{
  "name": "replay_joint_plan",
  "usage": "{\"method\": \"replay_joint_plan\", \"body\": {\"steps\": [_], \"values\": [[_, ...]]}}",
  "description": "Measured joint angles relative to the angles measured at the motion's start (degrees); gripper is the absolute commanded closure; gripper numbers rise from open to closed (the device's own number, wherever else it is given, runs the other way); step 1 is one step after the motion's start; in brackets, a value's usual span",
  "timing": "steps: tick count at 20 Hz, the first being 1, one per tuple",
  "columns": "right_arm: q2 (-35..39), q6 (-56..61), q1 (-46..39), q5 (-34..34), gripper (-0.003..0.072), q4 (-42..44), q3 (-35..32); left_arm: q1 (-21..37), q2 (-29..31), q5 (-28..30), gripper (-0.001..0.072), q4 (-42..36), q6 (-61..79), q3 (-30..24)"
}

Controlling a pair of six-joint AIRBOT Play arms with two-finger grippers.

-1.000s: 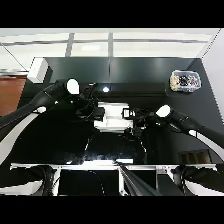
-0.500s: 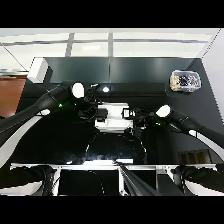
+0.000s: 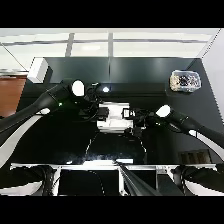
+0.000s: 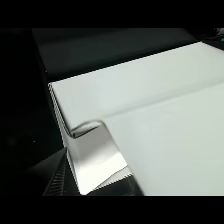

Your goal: Fold the box and place the chain.

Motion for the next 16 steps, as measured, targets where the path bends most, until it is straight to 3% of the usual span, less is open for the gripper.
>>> {"method": "replay_joint_plan", "body": {"steps": [7,16], "values": [[0.00,-0.02,0.00,-0.02,0.0516,0.00,0.00,-0.59,0.00,-0.13,0.0248,0.35,-0.74,0.52],[0.00,0.00,0.00,-0.04,0.0516,0.02,0.00,-4.57,0.00,0.09,0.0248,10.03,-9.62,0.55]]}}
